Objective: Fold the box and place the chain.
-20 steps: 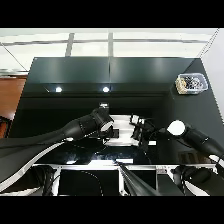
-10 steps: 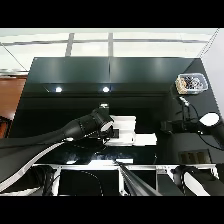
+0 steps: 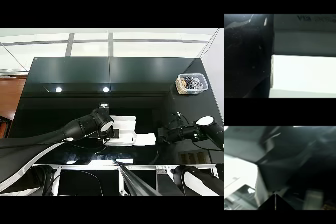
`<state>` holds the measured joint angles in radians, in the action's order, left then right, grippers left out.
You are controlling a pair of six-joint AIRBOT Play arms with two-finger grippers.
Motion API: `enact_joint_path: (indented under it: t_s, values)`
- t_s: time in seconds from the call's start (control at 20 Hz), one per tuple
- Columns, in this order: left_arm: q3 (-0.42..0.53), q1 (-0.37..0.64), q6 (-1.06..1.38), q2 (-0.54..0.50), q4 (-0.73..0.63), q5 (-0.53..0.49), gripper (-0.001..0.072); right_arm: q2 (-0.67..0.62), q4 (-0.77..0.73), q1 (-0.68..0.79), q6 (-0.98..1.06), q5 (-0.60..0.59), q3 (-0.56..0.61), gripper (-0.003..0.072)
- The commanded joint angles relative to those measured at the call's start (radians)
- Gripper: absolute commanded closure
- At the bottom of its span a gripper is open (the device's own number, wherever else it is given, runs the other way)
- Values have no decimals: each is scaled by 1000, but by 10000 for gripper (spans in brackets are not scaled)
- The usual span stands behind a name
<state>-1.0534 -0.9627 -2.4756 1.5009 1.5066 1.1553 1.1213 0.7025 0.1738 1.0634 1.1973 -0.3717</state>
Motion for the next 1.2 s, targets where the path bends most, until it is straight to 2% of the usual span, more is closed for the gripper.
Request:
enact_joint_path:
  t_s: [0.0, 0.4, 0.6, 0.7, 0.9, 1.15]
  values:
    - [0, 0, 0, 0, 0, 1, 681, 37, -118, -63, -105, 21, 3, 668]
    - [0, 0, 0, 0, 0, 2, 681, 37, -125, -176, -138, -29, -4, 666]
    - [0, 0, 1, 0, 0, 2, 681, 36, 0, -149, -144, 74, -101, 668]
    - [0, 0, 1, 0, 0, 1, 681, 36, 6, -101, -144, 86, -133, 668]
    - [0, 0, 0, 0, 0, 1, 681, 37, 68, 0, -64, 2, -123, 670]
    - [0, 0, 0, 0, 0, 0, 681, 44, 31, -37, -20, -63, -53, 671]
